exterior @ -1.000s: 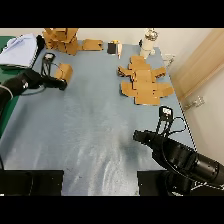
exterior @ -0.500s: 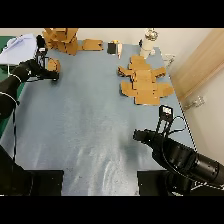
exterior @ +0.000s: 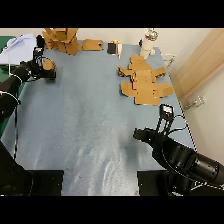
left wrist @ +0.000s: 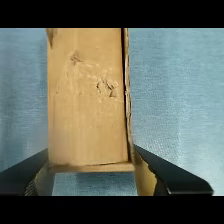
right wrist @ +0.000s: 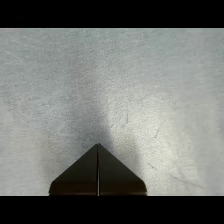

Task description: Fold the box.

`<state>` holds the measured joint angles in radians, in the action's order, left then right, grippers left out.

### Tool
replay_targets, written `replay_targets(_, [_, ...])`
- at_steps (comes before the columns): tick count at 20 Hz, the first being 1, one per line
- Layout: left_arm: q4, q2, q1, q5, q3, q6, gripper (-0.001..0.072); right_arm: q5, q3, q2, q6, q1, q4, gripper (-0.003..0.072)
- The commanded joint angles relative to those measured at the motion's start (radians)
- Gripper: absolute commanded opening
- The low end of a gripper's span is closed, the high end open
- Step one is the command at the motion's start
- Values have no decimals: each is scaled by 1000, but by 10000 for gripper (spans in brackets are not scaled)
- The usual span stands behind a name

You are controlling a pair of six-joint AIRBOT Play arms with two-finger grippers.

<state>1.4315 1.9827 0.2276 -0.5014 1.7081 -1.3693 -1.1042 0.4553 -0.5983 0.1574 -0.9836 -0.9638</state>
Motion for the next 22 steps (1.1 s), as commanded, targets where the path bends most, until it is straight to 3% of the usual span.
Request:
replay_targets(1, [9,2,10,-60,3,-8,704,5,1,-1,-1,0,6,5])
replay_targets(9, [3,-43,42,-425,89,-12,702,29,1,-1,0,0,11,5])
replay_targets(10, [0,-53,38,-472,103,-12,596,39,1,-1,0,0,14,5])
replay_targets(12, [-24,-75,24,-544,127,-10,5,68,1,-7,0,0,14,5])
replay_targets(15, [-33,-119,-26,-633,142,-12,11,142,6,-56,39,16,-31,4])
replay_targets(18, [-51,-169,-106,-745,114,-12,9,216,77,-181,275,151,-194,4])
replay_targets(20, [-51,-224,-188,-760,42,-8,9,257,180,-305,534,299,-368,4])
replay_targets(22, [-52,-315,-280,-705,-100,-8,9,258,311,-445,782,428,-547,4])
